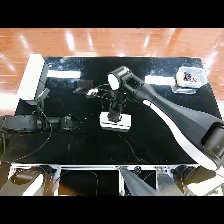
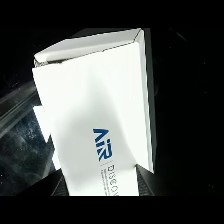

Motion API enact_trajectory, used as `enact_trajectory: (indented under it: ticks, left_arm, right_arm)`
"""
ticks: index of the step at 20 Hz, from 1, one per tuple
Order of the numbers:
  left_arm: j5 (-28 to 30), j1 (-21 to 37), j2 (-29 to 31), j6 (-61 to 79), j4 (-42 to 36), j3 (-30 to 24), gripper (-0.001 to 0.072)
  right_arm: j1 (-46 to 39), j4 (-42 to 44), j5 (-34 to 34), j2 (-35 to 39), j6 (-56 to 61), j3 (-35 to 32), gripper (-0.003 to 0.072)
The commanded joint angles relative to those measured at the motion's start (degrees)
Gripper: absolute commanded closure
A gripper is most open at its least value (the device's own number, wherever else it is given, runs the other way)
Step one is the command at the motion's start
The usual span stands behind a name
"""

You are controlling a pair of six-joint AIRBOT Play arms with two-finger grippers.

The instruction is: Fold the box and place the chain.

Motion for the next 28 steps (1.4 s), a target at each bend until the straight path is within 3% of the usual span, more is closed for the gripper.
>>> enact_trajectory:
  ticks: [1,13,15,24,28]
  left_arm:
    - [0.0,0.0,0.0,0.0,0.0,0.0,0.0086]
    - [0.0,0.0,0.0,0.0,0.0,0.0,0.0086]
    - [-0.1,0.0,0.0,0.0,0.0,0.0,0.0086]
    - [-0.2,0.0,0.0,0.0,0.0,0.0,0.0086]
    - [-0.2,0.0,0.0,0.0,0.0,0.0,0.0086]
  right_arm:
    - [1.2,-0.3,0.1,0.0,1.3,0.0,0.0217]
    - [1.9,-0.1,3.6,0.0,3.4,0.0,0.0186]
    - [1.9,-0.2,3.5,0.0,3.7,0.0,0.0013]
    - [1.9,-0.4,3.5,0.5,5.4,0.0,0.0016]
    - [1.6,-2.3,0.4,3.8,9.0,0.0,0.0017]
